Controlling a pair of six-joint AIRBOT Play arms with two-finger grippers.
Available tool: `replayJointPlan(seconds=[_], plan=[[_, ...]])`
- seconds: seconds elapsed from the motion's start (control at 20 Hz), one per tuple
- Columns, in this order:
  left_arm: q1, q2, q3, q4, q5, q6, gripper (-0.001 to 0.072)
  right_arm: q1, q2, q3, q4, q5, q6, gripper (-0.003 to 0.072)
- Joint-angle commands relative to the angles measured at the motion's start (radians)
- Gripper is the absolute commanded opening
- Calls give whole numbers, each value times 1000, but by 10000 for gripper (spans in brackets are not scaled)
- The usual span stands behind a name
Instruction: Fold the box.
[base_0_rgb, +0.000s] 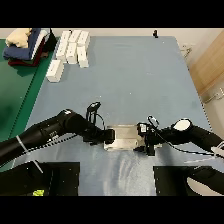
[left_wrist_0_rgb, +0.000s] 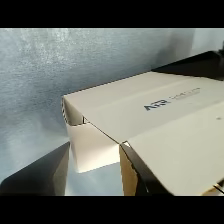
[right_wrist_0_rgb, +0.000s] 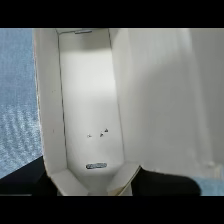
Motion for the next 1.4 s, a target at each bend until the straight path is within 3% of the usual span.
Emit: replayJointPlan(seconds=[0.0,0.7,0.8,1.0,1.15,1.35], plan=[[-85,-84,109,213,-127,-211,464,1,0,0,0,0,0,541],[-136,-240,179,221,-112,-323,463,1,0,0,0,0,0,542],[-136,-284,221,243,-137,-324,355,1,0,0,0,0,0,542],[-149,-340,258,277,-156,-356,349,1,0,0,0,0,0,542],[-167,-354,259,311,-156,-371,26,1,0,0,0,0,0,542],[-167,-354,259,313,-157,-395,15,1,0,0,0,0,0,542]])
